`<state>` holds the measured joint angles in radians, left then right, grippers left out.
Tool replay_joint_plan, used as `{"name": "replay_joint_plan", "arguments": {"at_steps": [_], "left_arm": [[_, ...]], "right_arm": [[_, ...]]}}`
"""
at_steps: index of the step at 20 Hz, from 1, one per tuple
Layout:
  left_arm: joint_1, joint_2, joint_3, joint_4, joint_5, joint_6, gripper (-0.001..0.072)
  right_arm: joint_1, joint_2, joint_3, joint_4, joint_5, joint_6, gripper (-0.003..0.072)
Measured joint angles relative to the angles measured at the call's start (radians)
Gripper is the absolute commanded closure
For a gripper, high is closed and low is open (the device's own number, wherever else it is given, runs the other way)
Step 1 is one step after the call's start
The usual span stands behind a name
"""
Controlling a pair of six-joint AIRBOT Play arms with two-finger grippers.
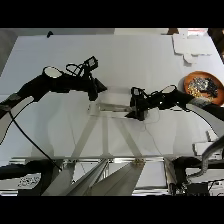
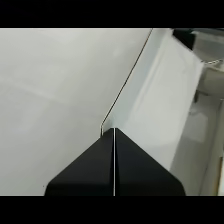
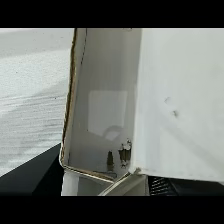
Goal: Fold the box and place the chain.
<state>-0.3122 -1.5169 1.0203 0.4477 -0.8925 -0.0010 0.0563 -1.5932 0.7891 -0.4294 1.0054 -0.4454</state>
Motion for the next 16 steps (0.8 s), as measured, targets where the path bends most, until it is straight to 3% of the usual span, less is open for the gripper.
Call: {"name": "replay_joint_plan", "arguments": {"at_steps": [7,12,15,16], "left_arm": [[0.006,-0.077,0.000,-0.006,-0.019,0.000,0.0695],[0.039,0.003,0.000,0.042,-0.079,0.000,0.0695],[0.051,0.067,0.000,0.146,-0.163,0.000,0.0689],[0.052,0.082,0.000,0.184,-0.196,0.000,0.0622]], "right_arm": [[0.000,0.000,0.000,0.000,0.000,0.000,0.0288],[0.000,0.000,0.000,0.000,0.000,0.000,0.0288],[0.000,0.000,0.000,0.000,0.000,0.000,0.0288],[0.000,0.000,0.000,0.000,0.000,0.000,0.0288]]}}
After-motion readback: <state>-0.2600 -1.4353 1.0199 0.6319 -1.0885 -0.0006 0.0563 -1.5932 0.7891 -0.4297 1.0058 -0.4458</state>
